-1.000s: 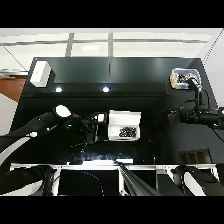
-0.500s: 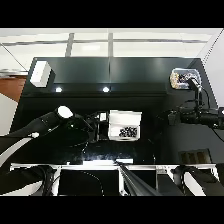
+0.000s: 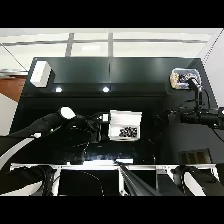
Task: Fold the box and place the chain.
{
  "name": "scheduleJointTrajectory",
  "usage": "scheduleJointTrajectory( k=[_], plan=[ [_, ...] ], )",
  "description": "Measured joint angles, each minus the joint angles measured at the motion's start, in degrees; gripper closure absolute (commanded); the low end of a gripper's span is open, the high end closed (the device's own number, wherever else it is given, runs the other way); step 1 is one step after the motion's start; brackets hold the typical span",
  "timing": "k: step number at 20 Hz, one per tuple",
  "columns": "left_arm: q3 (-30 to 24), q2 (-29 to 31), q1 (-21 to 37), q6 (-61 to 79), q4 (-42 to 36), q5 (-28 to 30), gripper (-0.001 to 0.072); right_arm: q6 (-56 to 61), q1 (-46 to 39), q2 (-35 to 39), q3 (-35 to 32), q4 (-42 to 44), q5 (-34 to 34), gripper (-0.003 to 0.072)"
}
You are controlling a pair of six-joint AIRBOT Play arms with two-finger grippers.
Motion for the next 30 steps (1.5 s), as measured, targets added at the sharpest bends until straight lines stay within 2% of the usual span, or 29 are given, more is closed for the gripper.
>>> scheduleJointTrajectory(
  k=[8, 9, 10, 11, 12, 13, 19, 25, 30],
  plan=[
    [0.85, -0.79, -0.81, -0.87, -0.35, 0.98, 0.0029, 0.0, 0.0, 0.0, 0.0, 0.0, -0.17, 0.0246],
    [0.85, -0.81, -0.81, -0.9, -0.35, 0.98, 0.0066, 0.0, 0.0, 0.0, 0.0, 0.0, -0.22, 0.0245],
    [0.9, -0.81, -0.81, -0.9, -0.35, 0.98, 0.0175, 0.0, 0.0, 0.0, 0.0, 0.0, -0.28, 0.0244],
    [0.9, -0.81, -0.81, -0.9, -0.37, 1.01, 0.0229, -0.02, 0.0, 0.0, 0.0, 0.0, -0.37, 0.0242],
    [0.9, -0.81, -0.81, -0.9, -0.39, 1.03, 0.0232, 0.0, 0.0, 0.0, 0.0, 0.0, -0.44, 0.0023],
    [0.9, -0.81, -0.81, -0.9, -0.39, 1.03, 0.0236, 0.02, 0.0, 0.0, 0.0, 0.0, -0.59, -0.0014],
    [0.9, -0.81, -0.83, -0.92, -0.37, 1.07, 0.0235, 2.86, 2.12, 0.0, 0.5, 1.99, -4.37, -0.001],
    [0.9, -0.81, -0.83, -0.94, -0.37, 1.14, 0.0235, 5.6, 13.16, -3.28, 2.97, 3.17, -14.82, -0.0009],
    [0.9, -0.81, -0.83, -0.96, -0.35, 1.16, 0.0235, 4.39, 19.34, -8.92, 3.52, 2.8, -18.32, -0.001]
  ],
)
